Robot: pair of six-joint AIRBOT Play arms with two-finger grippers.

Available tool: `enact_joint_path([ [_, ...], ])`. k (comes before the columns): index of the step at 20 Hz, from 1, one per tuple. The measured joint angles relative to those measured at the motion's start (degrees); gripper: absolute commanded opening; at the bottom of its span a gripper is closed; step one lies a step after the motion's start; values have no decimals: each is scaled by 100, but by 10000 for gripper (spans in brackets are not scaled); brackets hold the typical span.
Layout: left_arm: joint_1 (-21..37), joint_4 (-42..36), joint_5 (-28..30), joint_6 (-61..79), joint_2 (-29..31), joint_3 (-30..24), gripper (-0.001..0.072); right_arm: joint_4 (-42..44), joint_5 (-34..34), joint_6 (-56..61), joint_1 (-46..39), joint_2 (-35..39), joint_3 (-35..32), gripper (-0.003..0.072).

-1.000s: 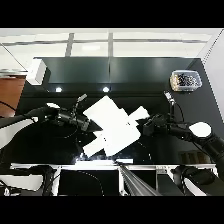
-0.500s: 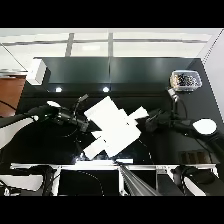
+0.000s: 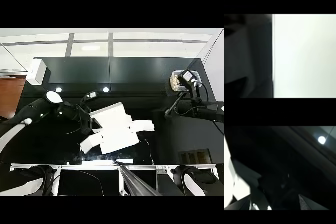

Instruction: Fold the box and place the chain.

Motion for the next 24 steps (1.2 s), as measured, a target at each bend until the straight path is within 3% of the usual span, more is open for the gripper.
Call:
enact_joint_path([
  [2,-369,260,719,149,249,-107,27,-133,55,-282,44,-4,-109,701],
  [7,-887,785,1381,446,221,-205,26,-284,-94,-914,308,-11,-590,702],
  [24,-1064,905,1565,549,-52,-179,27,-149,-1270,-1967,2142,-146,-1908,708],
])
